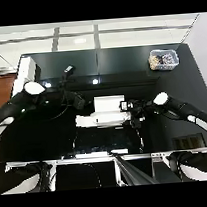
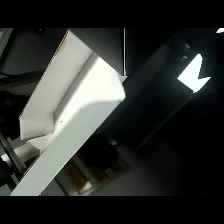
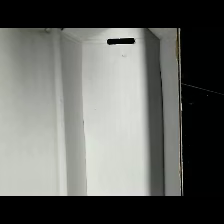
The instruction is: Fold the box and place the chain.
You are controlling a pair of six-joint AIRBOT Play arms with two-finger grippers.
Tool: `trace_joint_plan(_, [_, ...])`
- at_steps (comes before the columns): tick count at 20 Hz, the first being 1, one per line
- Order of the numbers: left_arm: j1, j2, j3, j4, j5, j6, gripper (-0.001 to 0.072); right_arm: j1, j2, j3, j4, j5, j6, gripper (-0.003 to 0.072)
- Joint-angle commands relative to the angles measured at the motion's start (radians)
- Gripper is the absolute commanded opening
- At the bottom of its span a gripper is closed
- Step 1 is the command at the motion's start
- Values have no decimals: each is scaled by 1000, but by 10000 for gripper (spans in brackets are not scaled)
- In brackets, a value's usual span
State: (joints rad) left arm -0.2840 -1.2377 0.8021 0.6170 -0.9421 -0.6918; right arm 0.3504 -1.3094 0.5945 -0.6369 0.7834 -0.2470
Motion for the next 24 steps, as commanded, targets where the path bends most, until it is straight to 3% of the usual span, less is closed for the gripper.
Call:
trace_joint_plan(1, [18,120,-140,32,19,141,25,1,0,0,0,-2,0,231])
trace_joint_plan(3, [10,127,-225,26,-15,320,25,1,0,0,0,-2,0,231])
trace_joint_plan(5, [10,118,-232,34,-64,457,27,1,0,0,0,-2,0,231])
trace_joint_plan(6, [6,113,-232,34,-59,549,148,1,0,0,0,-2,0,231])
trace_joint_plan(7, [-5,107,-232,35,-41,671,510,1,0,0,0,-2,0,231])
trace_joint_plan(8, [-19,101,-232,35,-4,769,716,1,0,0,0,-2,0,232])
trace_joint_plan(13, [-147,77,-229,132,209,871,710,1,0,0,0,-2,0,232])
trace_joint_plan(18, [-189,76,-219,134,232,867,672,1,0,0,0,-3,0,232])
trace_joint_plan(19, [-189,76,-219,122,227,863,596,1,0,0,0,-3,0,232])
trace_joint_plan(20, [-190,76,-219,108,222,863,451,1,0,0,0,-3,0,232])
trace_joint_plan(21, [-190,76,-219,85,220,863,383,1,0,0,0,-3,0,232])
trace_joint_plan(24, [-189,76,-219,25,228,826,374,1,0,0,0,-3,0,231])
